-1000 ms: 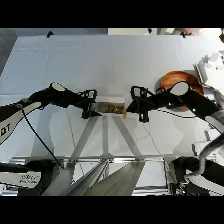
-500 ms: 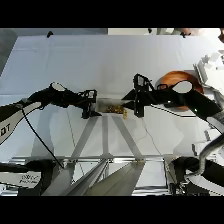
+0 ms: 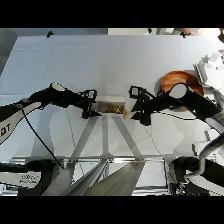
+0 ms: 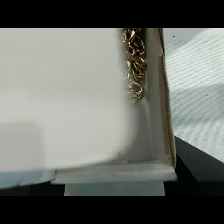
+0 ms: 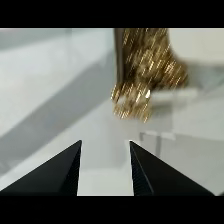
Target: Fold the box and place the chain.
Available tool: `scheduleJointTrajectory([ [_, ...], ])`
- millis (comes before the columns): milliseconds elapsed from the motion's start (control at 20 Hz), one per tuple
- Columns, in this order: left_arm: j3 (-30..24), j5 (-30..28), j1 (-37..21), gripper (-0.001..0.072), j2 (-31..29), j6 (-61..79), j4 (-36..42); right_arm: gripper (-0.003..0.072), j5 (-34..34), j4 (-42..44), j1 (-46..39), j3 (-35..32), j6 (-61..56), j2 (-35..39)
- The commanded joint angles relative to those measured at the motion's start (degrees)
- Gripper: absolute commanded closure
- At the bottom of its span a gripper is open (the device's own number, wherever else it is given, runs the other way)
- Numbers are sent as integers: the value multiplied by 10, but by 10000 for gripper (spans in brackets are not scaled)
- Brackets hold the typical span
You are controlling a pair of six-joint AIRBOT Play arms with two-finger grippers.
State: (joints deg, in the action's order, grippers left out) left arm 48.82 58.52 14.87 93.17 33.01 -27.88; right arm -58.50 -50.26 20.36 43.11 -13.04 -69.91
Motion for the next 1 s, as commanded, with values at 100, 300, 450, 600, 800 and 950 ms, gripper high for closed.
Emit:
scheduleJointTrajectory([
  [100,0,0,0,434,0,0,0,108,93,-34,45,-23,-151,-4],
  [300,0,0,0,434,0,0,0,108,158,7,78,-23,-187,-23],
  [450,0,0,0,434,0,0,0,167,184,12,93,-23,-206,-36],
  [600,0,0,0,434,0,0,0,167,219,5,93,-23,-265,-43],
  [800,0,0,0,434,0,0,0,433,229,5,93,-23,-279,-43],
  [950,0,0,0,434,0,0,0,546,193,-4,93,-23,-279,-43],
])
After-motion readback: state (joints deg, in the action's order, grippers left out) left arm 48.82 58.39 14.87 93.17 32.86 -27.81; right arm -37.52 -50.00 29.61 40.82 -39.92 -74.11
